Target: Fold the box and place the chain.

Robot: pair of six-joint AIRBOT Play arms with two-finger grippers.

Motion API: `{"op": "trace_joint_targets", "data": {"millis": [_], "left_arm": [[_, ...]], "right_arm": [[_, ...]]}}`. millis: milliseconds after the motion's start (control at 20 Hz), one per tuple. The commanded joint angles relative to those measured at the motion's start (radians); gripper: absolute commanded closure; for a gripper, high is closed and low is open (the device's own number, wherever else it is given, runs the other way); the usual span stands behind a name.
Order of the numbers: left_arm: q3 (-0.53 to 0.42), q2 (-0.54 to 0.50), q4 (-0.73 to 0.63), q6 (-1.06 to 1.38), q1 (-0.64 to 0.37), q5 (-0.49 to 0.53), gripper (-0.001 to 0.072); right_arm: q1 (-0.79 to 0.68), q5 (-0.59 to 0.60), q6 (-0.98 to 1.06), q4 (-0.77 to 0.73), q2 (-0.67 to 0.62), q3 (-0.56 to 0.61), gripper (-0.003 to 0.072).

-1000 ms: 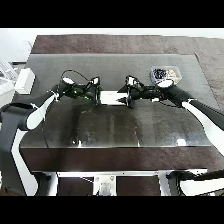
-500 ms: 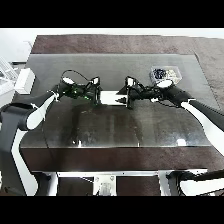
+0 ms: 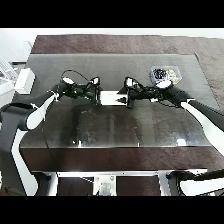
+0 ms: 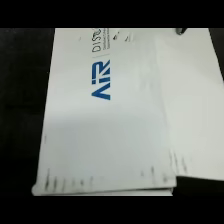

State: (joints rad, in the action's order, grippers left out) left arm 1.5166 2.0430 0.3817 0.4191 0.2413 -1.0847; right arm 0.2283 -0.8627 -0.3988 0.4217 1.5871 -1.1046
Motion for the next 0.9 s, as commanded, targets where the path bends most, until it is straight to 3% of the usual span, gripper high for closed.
{"op": "trace_joint_targets", "data": {"millis": [0,550,850], "left_arm": [[0.0,-0.001,0.0,0.0,-0.001,0.0,0.0238],[0.0,-0.001,0.0,0.0,-0.001,0.0,0.0238],[0.0,-0.001,0.0,0.0,-0.001,0.0,0.0238]], "right_arm": [[0.001,0.018,-0.006,0.001,0.0,-0.003,0.0311],[0.001,-0.011,-0.002,0.001,0.0,-0.023,0.0311],[0.001,-0.047,-0.002,0.0,-0.009,0.026,0.0312]]}}
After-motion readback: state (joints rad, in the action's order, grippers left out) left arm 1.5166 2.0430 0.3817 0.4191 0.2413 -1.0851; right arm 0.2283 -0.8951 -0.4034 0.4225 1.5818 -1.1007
